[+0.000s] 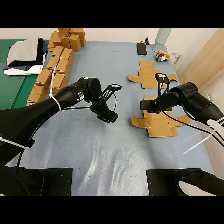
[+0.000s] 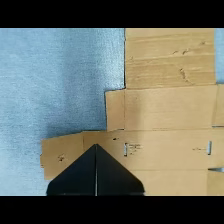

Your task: Fold the box.

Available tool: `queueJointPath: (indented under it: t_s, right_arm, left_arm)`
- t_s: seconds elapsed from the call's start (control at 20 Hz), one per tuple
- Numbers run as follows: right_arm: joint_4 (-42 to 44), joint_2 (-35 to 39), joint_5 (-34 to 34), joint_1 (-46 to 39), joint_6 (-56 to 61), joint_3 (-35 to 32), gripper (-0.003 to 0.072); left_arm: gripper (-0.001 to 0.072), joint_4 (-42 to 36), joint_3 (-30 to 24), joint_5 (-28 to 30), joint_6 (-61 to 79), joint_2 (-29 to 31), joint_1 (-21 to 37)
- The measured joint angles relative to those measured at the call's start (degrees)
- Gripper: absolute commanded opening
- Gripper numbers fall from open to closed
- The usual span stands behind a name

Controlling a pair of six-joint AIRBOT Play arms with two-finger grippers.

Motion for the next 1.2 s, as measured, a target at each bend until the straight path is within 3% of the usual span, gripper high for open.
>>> queueJointPath:
  t_s: [0.75, 0.8, 0.85, 0.9, 1.05, 1.2]
  right_arm:
    - [3.0, -0.1, 2.8, -0.1, 0.9, 0.2, 0.0006]
    - [1.9, -0.1, 3.1, -0.5, 0.9, 0.5, 0.0151]
    - [-1.3, -0.1, 2.4, -1.5, 1.0, 1.3, 0.0353]
    - [-4.9, -0.2, 0.5, -2.9, 1.1, 2.1, 0.0385]
    - [-14.8, -0.9, -4.9, -11.8, -0.6, 4.4, 0.0386]
    - [-14.4, -3.4, -6.0, -24.2, -10.1, 5.3, 0.0443]
  left_arm:
    - [0.0014, -0.3, 0.0, 0.6, 0.0, 0.0, 0.0]
    - [0.0014, -0.5, 0.0, 1.0, 0.0, 0.0, 0.0]
    - [0.0014, -0.7, 0.0, 1.4, 0.0, 0.0, 0.0]
    - [0.0014, -0.8, 0.0, 1.9, 0.0, 0.0, 0.0]
    - [0.0015, -1.3, 0.0, 3.3, 0.0, 0.0, 0.0]
    - [0.0017, -3.4, 0.0, 4.1, 0.0, 0.0, 0.0]
